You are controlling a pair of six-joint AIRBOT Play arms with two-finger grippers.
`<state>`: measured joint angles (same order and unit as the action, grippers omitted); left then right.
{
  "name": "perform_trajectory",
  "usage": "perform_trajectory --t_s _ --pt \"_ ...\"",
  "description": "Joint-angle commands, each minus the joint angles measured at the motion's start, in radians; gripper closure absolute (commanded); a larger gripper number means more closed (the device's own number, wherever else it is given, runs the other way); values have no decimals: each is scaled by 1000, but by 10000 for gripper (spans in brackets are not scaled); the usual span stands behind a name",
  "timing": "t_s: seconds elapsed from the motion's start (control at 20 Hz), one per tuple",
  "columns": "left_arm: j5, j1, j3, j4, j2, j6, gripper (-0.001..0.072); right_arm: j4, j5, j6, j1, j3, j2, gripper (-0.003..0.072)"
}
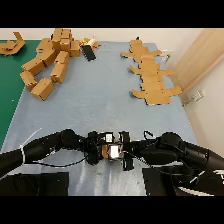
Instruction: Fold the box.
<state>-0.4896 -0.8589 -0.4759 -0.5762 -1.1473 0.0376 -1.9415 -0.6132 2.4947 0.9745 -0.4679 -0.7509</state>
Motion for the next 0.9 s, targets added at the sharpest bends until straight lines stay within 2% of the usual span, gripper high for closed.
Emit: perform_trajectory --t_s 0.0,0.05,0.2,0.3,0.7,0.85 --pt "0 0 -1 0 0 0 100 134 22 -6 17 2 9 414" --pt "0 0 -1 0 0 0 100 161 20 -7 16 2 8 328" --pt "0 0 -1 0 0 0 100 220 -10 -77 16 2 3 310" --pt "1 0 -1 0 0 0 100 232 -17 -87 16 2 -5 263" --pt "1 0 -1 0 0 0 100 232 -65 -86 17 2 -32 263" --pt "0 0 -1 0 0 0 100 233 -50 -85 22 2 -31 263"
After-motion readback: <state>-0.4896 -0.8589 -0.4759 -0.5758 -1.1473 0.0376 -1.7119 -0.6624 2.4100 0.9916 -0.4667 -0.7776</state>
